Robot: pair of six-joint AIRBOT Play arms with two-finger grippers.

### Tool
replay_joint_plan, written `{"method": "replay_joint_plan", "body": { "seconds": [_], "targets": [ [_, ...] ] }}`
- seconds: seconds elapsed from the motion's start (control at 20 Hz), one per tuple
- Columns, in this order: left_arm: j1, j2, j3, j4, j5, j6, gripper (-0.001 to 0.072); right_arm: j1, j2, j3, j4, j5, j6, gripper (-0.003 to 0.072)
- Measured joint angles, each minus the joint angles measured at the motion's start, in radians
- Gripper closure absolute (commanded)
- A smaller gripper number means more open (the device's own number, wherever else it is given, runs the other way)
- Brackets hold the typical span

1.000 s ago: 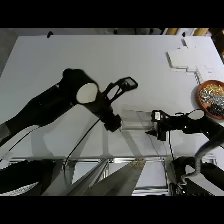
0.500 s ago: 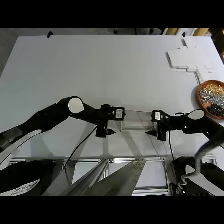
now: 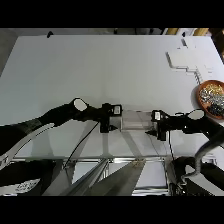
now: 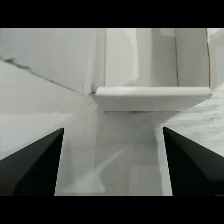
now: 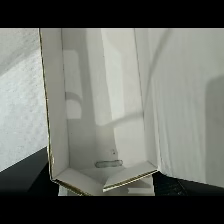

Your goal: Fold the box and place the chain.

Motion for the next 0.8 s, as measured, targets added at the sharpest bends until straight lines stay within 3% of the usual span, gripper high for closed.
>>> {"method": "replay_joint_plan", "body": {
  "seconds": [0.8],
  "targets": [
    [-0.058, -0.025, -0.001, -0.115, -0.014, 0.174, 0.0008, 0.0, 0.0, 0.0, 0.0, 0.0, 0.0, 0.0368]
  ]
}}
